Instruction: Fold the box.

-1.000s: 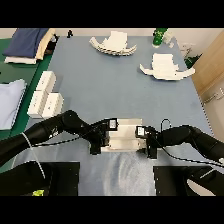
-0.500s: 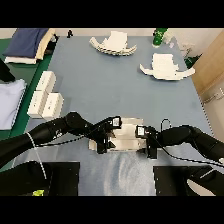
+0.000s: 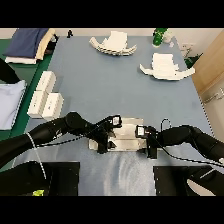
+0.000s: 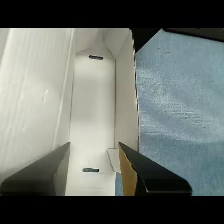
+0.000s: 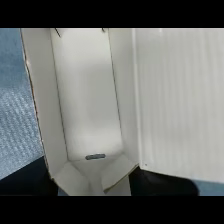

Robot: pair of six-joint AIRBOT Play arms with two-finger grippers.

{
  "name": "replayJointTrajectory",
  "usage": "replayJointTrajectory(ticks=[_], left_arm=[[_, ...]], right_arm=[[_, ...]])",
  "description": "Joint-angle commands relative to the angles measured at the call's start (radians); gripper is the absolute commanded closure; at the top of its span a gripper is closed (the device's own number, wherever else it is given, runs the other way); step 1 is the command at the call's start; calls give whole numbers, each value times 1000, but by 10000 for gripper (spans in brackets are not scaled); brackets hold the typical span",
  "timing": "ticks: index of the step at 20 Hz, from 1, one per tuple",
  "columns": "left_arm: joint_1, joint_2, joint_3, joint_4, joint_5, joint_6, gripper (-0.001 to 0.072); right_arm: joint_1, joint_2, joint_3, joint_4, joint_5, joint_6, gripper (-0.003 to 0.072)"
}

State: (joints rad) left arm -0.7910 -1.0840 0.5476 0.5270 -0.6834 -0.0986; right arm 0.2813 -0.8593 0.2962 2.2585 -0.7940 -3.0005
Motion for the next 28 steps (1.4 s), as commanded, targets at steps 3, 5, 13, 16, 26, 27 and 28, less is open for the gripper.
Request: replayJointTrajectory(ticks=[3,5,13,16,26,27,28], left_arm=[[2,11,0,152,-52,-145,692],[14,41,0,262,-62,-286,695],[148,343,0,472,-171,-801,695],[260,381,0,751,-280,-1300,695],[388,182,-114,265,-307,-1173,696],[351,166,-123,259,-272,-1174,695],[314,152,-127,253,-241,-1180,696]], right_arm=[[0,0,0,0,0,0,204],[0,0,0,0,0,0,205],[0,0,0,0,0,0,204],[0,0,0,0,0,0,204],[0,0,0,0,0,0,205],[0,0,0,0,0,0,205],[0,0,0,0,0,0,205]])
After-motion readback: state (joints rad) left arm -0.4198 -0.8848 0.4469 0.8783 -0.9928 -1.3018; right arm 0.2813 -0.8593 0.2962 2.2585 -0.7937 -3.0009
